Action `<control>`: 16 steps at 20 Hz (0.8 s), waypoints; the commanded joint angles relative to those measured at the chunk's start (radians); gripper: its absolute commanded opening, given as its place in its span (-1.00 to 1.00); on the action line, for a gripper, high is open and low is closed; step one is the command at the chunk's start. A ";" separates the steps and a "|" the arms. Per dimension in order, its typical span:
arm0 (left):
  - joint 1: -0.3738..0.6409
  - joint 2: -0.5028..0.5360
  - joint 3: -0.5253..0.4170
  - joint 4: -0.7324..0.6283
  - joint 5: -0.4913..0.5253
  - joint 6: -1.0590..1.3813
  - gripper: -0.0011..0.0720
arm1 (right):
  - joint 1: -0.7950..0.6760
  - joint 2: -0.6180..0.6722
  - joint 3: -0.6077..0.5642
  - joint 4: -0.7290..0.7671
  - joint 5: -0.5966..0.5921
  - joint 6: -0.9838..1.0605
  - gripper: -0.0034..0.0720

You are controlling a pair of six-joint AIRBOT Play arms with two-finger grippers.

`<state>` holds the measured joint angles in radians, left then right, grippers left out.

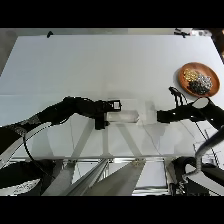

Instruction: Fold the box and place the chain.

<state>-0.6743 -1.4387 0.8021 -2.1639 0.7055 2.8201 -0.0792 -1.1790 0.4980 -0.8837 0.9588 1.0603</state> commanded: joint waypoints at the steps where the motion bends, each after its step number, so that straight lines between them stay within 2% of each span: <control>1: 0.000 0.000 0.000 0.000 0.000 0.000 0.11 | -0.001 -0.034 -0.001 0.151 -0.033 -0.120 -0.86; 5: 0.000 0.000 0.000 0.000 0.000 0.000 0.11 | 0.006 -0.035 -0.003 0.157 -0.038 -0.134 -0.86; 9: 0.000 0.000 0.000 0.000 0.000 0.000 0.11 | 0.098 -0.039 -0.008 0.169 -0.063 -0.145 -0.86; 16: 0.000 0.000 0.000 0.000 0.000 0.000 0.11 | 0.149 -0.041 -0.008 0.230 -0.014 -0.148 -0.86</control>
<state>-0.6743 -1.4387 0.8021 -2.1635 0.7063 2.8204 0.0563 -1.2194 0.4904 -0.6907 0.9222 0.9188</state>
